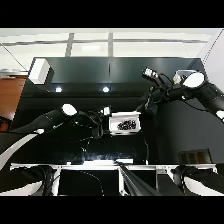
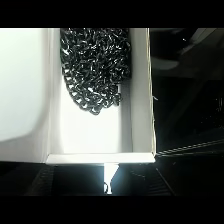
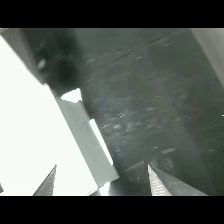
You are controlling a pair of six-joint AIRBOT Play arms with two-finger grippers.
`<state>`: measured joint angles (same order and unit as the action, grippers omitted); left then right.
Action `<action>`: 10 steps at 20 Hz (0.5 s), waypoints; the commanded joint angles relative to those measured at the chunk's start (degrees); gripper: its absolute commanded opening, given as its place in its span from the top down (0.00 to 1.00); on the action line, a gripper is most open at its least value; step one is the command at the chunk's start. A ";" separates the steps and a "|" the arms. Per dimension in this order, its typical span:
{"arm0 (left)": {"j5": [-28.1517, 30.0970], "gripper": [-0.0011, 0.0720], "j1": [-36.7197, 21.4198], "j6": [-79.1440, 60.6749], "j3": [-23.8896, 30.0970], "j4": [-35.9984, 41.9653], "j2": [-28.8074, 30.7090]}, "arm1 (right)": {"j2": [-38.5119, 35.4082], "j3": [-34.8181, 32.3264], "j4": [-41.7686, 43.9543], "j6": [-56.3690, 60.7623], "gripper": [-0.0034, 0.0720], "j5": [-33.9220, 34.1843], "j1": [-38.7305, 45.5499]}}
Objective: Fold the box and place the chain.
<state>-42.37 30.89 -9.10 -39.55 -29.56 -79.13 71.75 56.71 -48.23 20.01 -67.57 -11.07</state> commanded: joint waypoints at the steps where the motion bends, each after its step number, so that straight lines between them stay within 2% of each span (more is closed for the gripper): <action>1: 0.02 0.44 0.00 -0.02 -0.02 -0.02 -0.04 | -1.05 0.11 -1.57 -0.94 0.02 -6.36 -1.70; 6: 0.02 0.44 0.00 -0.02 -0.02 -0.02 -0.04 | -1.05 0.11 -2.03 0.59 0.02 -6.14 -7.26; 10: 0.02 0.44 0.00 -0.02 -0.02 -0.02 -0.04 | -1.09 0.11 -4.92 2.12 0.02 -5.64 -8.22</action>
<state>-42.35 30.89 -9.10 -39.57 -29.56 -79.13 70.74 56.75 -51.16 21.08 -73.10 -18.17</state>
